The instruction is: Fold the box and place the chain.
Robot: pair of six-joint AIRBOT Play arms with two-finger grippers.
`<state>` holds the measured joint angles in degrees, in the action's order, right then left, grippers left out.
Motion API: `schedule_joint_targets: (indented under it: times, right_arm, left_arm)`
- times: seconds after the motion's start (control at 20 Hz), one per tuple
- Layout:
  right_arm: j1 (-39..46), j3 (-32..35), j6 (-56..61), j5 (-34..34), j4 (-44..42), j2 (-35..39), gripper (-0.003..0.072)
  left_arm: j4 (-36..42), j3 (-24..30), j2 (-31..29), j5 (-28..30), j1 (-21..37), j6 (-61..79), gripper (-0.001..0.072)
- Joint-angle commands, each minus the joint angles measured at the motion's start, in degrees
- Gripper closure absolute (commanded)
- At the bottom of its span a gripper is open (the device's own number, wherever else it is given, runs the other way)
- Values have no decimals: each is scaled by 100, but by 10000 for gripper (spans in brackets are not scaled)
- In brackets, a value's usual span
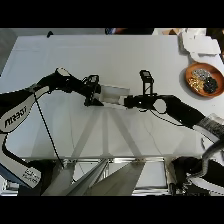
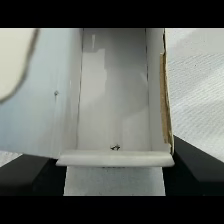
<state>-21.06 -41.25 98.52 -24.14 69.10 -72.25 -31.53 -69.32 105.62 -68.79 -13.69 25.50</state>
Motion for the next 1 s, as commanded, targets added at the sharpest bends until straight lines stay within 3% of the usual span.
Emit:
schedule_joint_targets:
  times: [0.0, 0.35, 0.7, 0.95]
  right_arm:
    - [-7, -111, 323, -170, 306, -4, 353]
    - [-17, -754, 745, -1438, 466, -295, 352]
    - [-413, -778, 1714, -1473, 1386, -557, 353]
    - [-466, -953, 1832, -1429, 1475, -592, 353]
  left_arm:
    - [-2, 2, 2, 0, 2, 0, 363]
    - [-2, 2, 2, 0, 2, 0, 363]
    - [-2, 2, 2, 0, 2, 0, 363]
    - [-2, 2, 2, 0, 2, 0, 363]
